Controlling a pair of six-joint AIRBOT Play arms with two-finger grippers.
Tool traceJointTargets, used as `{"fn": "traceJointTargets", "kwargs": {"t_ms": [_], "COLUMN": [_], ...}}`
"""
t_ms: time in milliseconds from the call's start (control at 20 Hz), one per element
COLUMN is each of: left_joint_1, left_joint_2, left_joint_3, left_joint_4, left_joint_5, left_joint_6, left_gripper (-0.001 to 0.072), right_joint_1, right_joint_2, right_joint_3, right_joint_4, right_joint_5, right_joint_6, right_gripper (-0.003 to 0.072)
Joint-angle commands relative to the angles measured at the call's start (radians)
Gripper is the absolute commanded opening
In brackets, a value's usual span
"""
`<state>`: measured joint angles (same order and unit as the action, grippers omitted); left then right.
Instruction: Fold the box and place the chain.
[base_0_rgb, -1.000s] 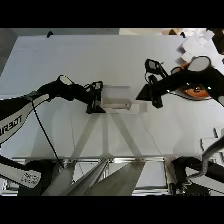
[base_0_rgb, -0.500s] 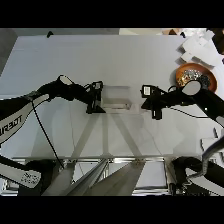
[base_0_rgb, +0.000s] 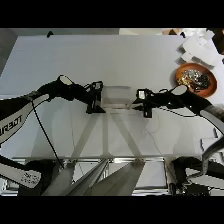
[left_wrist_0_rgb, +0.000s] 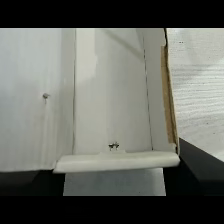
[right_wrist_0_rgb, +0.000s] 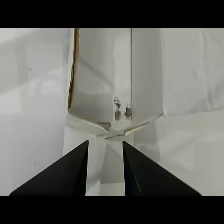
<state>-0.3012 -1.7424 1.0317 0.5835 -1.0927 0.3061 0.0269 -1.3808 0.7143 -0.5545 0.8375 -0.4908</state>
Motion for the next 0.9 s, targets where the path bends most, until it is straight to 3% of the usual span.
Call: {"fn": "traceJointTargets", "kwargs": {"t_ms": [0, 100, 250, 350, 550, 600, 850], "left_joint_1": [0.000, 0.000, 0.000, 0.000, 0.000, 0.000, 0.000], "left_joint_2": [0.000, 0.000, 0.000, 0.001, 0.000, 0.000, 0.000], "left_joint_3": [0.001, 0.000, 0.001, 0.000, 0.000, 0.000, 0.000], "left_joint_4": [0.000, 0.000, 0.000, 0.000, 0.000, 0.000, 0.000], "left_joint_5": [0.000, 0.000, 0.000, 0.000, 0.000, 0.000, 0.000], "left_joint_6": [0.000, 0.000, 0.000, 0.000, 0.000, 0.000, 0.000], "left_gripper": [0.0211, 0.0211, 0.0211, 0.0211, 0.0211, 0.0211, 0.0211], "right_joint_1": [0.028, 0.043, 0.060, 0.061, 0.061, 0.061, 0.061], "right_joint_2": [-0.020, -0.020, -0.020, -0.020, -0.020, -0.020, -0.020], "right_joint_3": [-0.001, -0.001, -0.001, -0.001, 0.000, -0.001, -0.001], "right_joint_4": [0.041, 0.043, 0.053, 0.083, 0.150, 0.165, 0.174], "right_joint_5": [-0.064, -0.076, -0.077, -0.075, -0.088, -0.088, -0.091], "right_joint_6": [-0.043, -0.043, -0.044, -0.064, -0.099, -0.102, -0.101], "right_gripper": [0.0235, 0.0153, 0.0149, 0.0093, 0.0096, 0.0111, 0.0344]}}
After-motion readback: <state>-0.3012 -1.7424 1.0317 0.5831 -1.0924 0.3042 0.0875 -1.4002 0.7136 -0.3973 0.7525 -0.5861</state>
